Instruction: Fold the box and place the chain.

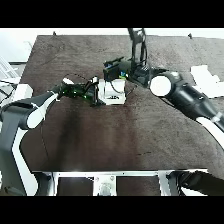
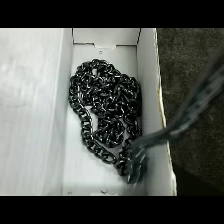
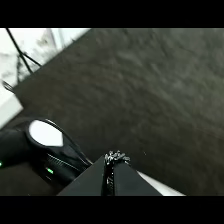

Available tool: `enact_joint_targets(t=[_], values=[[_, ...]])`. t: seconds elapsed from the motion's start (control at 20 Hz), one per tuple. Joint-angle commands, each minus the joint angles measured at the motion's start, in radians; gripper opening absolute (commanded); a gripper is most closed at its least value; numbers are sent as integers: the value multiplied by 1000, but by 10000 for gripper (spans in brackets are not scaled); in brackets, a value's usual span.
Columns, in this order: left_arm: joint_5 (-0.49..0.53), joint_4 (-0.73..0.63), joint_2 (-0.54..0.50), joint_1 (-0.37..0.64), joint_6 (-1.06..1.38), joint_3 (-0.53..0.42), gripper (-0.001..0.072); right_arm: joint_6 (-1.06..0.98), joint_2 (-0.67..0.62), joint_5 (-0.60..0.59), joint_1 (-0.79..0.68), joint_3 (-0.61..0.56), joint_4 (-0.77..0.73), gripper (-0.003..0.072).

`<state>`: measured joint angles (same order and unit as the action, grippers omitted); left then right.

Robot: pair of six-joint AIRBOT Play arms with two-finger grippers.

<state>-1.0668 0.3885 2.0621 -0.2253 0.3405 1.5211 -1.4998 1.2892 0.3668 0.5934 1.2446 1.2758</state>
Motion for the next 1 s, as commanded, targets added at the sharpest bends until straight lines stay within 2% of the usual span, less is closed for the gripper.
enact_joint_targets(t=[0.0,0.25,0.3,0.35,0.4,0.55,0.7,0.85,0.95], values=[[0,0,-1,0,0,0,353,-61,127,-11,-66,-64,-4,13],[0,0,-1,0,0,0,353,-78,252,-7,-81,-140,-26,16],[0,0,-1,0,0,0,353,-77,253,-4,-82,-140,-26,94],[0,0,-1,0,0,0,353,-66,251,0,-84,-139,-26,334],[0,0,-1,0,0,0,353,-58,245,0,-90,-138,-25,533],[0,0,-1,0,0,0,353,-40,209,18,-130,-138,2,533],[1,0,-1,0,0,0,353,-41,184,27,-236,-138,27,533],[1,0,-1,0,0,0,353,-94,205,26,-380,-139,14,550],[2,0,-1,0,0,0,353,-84,254,26,-466,-131,-57,550]])
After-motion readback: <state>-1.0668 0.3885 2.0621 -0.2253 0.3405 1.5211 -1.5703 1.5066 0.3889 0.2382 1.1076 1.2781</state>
